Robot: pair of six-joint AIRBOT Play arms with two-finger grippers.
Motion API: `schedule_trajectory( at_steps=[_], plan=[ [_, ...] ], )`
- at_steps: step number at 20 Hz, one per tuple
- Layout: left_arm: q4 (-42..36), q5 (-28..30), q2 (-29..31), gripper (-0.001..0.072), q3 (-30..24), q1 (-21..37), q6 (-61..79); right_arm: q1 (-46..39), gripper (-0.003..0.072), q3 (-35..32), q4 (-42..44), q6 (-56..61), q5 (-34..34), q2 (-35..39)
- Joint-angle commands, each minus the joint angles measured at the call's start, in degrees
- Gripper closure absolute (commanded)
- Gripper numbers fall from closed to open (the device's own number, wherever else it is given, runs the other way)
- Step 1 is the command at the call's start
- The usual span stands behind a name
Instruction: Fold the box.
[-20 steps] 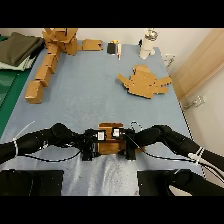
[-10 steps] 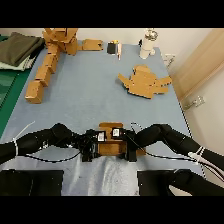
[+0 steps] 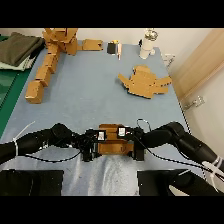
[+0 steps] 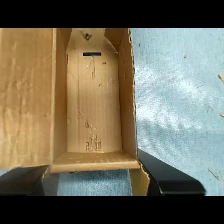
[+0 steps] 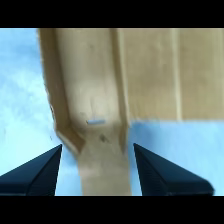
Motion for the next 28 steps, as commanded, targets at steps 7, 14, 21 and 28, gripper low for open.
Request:
schedule_trajectory(
  at_steps=[7, 14, 21, 28],
  plan=[
    [0.04, -0.17, 0.02, 0.0255, 0.07, 0.04, 0.13, -0.02, -0.0024, 0.07, 10.97, 37.16, -7.61, 13.16],
    [0.04, -0.17, 0.02, 0.0256, 0.07, 0.04, 0.13, 1.31, -0.002, -0.09, 17.14, 65.37, -2.16, 13.7],
    [0.04, -0.15, 0.02, 0.0256, 0.07, 0.04, 0.13, -0.13, 0.0682, 3.89, 16.76, 75.58, 13.64, 7.3],
    [0.04, -0.15, 0.02, 0.0256, 0.07, 0.04, 0.13, -4.24, 0.0684, 9.79, 17.75, 63.23, 9.25, -16.52]
  ],
)
